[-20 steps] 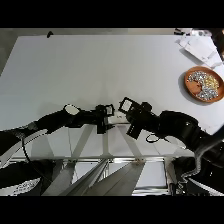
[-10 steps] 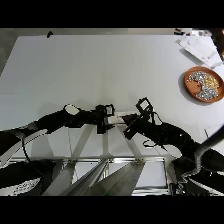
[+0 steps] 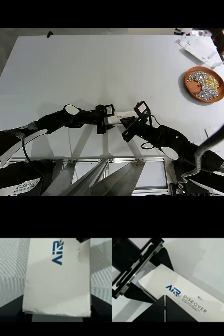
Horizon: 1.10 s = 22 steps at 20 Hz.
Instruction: Fold the box and place the chain.
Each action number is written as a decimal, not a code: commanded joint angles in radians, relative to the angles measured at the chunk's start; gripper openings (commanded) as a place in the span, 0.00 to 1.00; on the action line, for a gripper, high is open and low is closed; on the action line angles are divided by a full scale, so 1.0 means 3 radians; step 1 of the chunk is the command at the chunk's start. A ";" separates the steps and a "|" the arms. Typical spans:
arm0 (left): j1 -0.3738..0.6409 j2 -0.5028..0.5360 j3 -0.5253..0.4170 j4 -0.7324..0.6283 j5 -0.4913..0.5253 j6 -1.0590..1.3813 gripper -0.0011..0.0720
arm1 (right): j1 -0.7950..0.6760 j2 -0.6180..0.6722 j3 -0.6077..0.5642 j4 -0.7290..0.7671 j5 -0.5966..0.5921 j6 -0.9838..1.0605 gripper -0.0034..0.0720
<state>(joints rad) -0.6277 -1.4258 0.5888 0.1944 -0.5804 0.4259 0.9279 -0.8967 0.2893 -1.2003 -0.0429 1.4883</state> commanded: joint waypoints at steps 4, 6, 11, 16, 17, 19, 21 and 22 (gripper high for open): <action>0.0001 0.0000 -0.0001 0.0001 0.0001 0.0000 0.39 | 0.0005 -0.0074 -0.0006 0.0003 0.0018 -0.0001 0.05; 0.0001 0.0000 -0.0001 0.0001 0.0001 0.0000 0.39 | 0.0005 -0.0144 -0.0006 0.0008 0.0020 0.0004 0.05; 0.0001 0.0000 -0.0001 0.0001 0.0001 0.0000 0.39 | 0.0005 -0.0341 -0.0008 0.0032 0.0125 0.0028 0.05; 0.0001 0.0000 -0.0001 0.0001 0.0001 0.0000 0.39 | 0.0005 -0.0354 -0.0008 0.0043 0.0182 0.0028 0.05; 0.0001 0.0000 -0.0001 0.0001 0.0001 0.0000 0.39 | 0.0006 -0.0357 -0.0008 0.0052 0.0197 0.0028 0.05; 0.0001 0.0000 -0.0001 0.0001 0.0001 0.0000 0.39 | 0.0006 -0.0360 -0.0009 0.0104 0.0195 0.0027 0.05; 0.0001 0.0000 -0.0001 0.0001 0.0001 0.0000 0.39 | 0.0005 -0.0359 -0.0008 0.0103 0.0113 0.0027 0.05; 0.0001 0.0000 -0.0001 0.0001 0.0000 0.0001 0.39 | 0.0006 -0.0351 -0.0008 0.0103 0.0022 0.0027 0.05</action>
